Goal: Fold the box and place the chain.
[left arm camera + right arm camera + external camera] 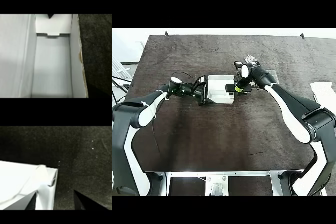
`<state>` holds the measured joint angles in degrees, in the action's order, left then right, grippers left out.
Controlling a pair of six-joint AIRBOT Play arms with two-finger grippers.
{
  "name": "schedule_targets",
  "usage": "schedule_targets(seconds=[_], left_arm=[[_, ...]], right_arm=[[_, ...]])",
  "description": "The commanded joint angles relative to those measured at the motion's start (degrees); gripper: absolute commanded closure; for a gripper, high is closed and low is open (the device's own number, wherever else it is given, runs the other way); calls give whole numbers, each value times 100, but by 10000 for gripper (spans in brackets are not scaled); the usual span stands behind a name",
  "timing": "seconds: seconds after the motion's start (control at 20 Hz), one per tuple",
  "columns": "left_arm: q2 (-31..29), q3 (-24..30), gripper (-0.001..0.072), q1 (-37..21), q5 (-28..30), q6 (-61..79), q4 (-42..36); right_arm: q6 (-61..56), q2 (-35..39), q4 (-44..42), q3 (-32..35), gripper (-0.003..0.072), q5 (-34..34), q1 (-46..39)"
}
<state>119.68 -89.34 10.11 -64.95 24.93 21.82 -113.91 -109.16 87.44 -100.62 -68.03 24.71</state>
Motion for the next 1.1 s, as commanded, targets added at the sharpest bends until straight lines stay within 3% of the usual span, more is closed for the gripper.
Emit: schedule_targets(seconds=[0.0,0.4,0.7,0.95,1.05], left_arm=[[2,2,353,-4,0,2,4],[2,2,353,-11,0,2,4],[2,2,353,-11,2,2,4],[2,2,353,-11,2,2,4],[2,2,353,-11,2,4,4]], right_arm=[[-227,-184,70,-247,171,-155,92],[-269,-802,247,-1200,175,-1154,127],[-304,-863,326,-1316,300,-1298,127],[-461,-890,302,-1318,320,-1283,166],[-461,-903,262,-1318,384,-1279,201]])
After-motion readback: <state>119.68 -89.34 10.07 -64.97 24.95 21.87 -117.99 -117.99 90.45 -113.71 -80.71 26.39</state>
